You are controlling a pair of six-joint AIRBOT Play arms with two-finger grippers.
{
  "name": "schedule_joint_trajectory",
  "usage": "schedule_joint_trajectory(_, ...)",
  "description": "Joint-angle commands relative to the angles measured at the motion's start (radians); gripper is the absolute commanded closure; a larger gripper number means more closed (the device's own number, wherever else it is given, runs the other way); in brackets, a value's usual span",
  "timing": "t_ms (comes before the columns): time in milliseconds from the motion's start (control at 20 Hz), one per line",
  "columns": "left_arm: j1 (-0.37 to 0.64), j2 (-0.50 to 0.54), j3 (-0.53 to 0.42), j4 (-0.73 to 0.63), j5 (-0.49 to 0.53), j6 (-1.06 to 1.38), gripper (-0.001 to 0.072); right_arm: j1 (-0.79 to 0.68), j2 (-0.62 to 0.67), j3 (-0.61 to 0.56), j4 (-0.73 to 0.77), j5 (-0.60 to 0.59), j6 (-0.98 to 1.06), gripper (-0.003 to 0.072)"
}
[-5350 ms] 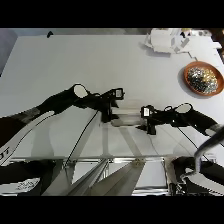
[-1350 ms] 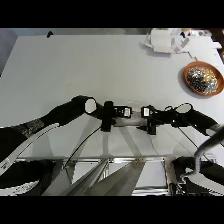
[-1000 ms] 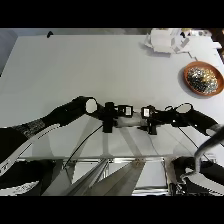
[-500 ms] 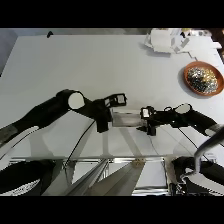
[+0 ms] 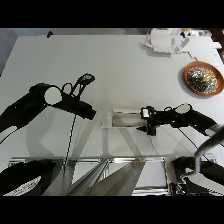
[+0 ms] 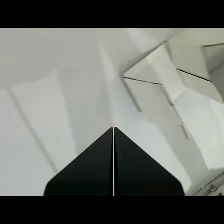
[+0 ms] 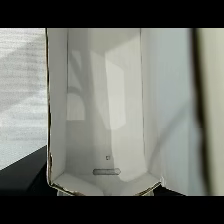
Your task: Fold the box and place the chain.
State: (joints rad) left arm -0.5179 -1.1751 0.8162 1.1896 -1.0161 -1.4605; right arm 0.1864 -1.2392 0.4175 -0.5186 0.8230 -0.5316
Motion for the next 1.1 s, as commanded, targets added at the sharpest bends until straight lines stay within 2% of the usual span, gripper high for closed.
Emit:
schedule_joint_trajectory(0,0.019,-0.059,-0.062,-0.075,0.051,-0.117,0.0705,0.000,0.001,0.001,0.000,0.000,-0.001,0.0286)
schedule_joint_trajectory(250,0.018,-0.205,-0.062,-0.298,0.106,-0.046,0.0705,0.000,0.001,0.001,0.000,0.001,-0.001,0.0286)
schedule_joint_trajectory(350,0.018,-0.229,-0.062,-0.329,0.104,-0.024,0.0705,0.000,0.001,0.001,0.000,0.001,-0.001,0.0286)
schedule_joint_trajectory(650,0.018,-0.243,-0.062,-0.334,0.107,-0.003,0.0702,0.000,0.001,0.001,0.000,0.000,-0.001,0.0286)
schedule_joint_trajectory(850,0.017,-0.240,-0.062,-0.420,0.098,0.107,0.0702,0.000,0.001,0.001,0.000,0.000,-0.001,0.0286)
schedule_joint_trajectory(1050,0.010,-0.187,-0.062,-0.434,0.101,0.137,0.0702,0.000,0.001,0.001,0.000,0.000,-0.001,0.0286)
